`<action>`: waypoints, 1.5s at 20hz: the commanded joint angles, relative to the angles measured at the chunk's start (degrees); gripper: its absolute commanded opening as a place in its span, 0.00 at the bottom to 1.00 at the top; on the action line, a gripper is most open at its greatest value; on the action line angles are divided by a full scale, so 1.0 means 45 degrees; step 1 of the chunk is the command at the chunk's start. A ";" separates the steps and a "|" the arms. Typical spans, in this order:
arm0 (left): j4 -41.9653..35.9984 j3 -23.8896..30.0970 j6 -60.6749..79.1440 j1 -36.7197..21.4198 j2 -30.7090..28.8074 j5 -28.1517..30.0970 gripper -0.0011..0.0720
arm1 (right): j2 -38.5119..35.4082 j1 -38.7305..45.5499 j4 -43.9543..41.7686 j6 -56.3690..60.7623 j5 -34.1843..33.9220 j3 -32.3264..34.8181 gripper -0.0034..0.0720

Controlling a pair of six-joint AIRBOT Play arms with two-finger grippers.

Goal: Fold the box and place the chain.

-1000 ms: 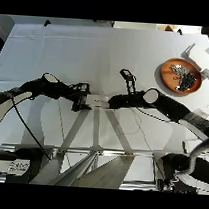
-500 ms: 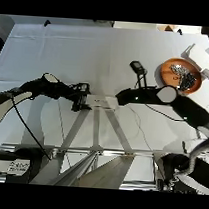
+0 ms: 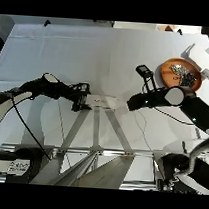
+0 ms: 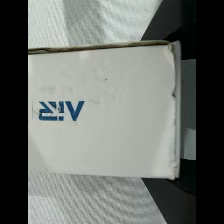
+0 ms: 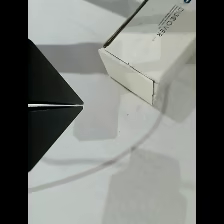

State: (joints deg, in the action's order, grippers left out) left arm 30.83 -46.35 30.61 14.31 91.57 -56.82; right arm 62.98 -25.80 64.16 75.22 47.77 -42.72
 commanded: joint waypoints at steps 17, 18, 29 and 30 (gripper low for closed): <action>-0.0034 -0.0005 0.0005 0.0005 0.0000 -0.0010 0.30 | 0.2939 -0.2749 0.1020 0.1957 -0.2895 -0.1418 0.06; -0.0029 -0.0005 0.0005 0.0005 0.0000 -0.0010 0.30 | 0.2939 -0.2739 0.1540 0.2001 -0.2443 -0.1418 0.06; -0.0068 -0.0005 -0.0005 -0.0010 -0.1049 0.0321 0.03 | 0.2147 -0.2739 0.6411 0.5877 -0.1477 -0.1491 0.06; -0.0034 -0.0005 -0.0068 -0.0010 -0.1336 0.0520 0.03 | 0.1821 -0.2735 0.6960 0.6309 -0.1486 -0.1496 0.06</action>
